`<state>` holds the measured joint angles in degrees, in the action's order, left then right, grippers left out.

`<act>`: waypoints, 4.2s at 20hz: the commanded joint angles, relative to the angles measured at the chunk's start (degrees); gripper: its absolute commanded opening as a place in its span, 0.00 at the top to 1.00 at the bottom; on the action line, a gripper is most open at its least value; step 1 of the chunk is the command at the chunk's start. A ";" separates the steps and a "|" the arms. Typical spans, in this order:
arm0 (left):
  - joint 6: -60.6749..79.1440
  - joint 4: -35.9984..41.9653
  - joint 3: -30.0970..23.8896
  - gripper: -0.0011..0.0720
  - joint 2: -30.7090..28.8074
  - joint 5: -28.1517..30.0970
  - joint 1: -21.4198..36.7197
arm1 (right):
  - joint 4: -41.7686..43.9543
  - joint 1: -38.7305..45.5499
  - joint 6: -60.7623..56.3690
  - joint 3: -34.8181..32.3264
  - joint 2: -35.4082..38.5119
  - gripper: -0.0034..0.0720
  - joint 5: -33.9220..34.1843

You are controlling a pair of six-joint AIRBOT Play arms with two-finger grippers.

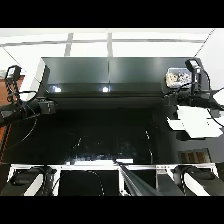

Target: Fold the box and place the chain.

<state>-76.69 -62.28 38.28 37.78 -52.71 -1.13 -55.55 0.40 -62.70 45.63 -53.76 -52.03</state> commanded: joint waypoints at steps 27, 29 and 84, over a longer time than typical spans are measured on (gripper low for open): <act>-2.21 1.81 -0.02 0.02 3.23 10.80 -0.15 | -6.03 24.68 -9.81 1.99 -8.79 0.00 25.59; -2.14 1.86 -0.02 0.02 5.29 10.82 -0.15 | -5.99 37.44 -14.47 8.41 -15.34 0.00 16.74; 11.98 29.77 12.66 0.05 49.31 -15.15 -5.07 | 24.35 -15.78 10.97 -17.44 -2.60 0.94 17.79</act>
<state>-65.19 -35.79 49.74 80.62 -60.51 -6.09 -31.51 -14.85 -51.68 28.29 -56.42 -35.03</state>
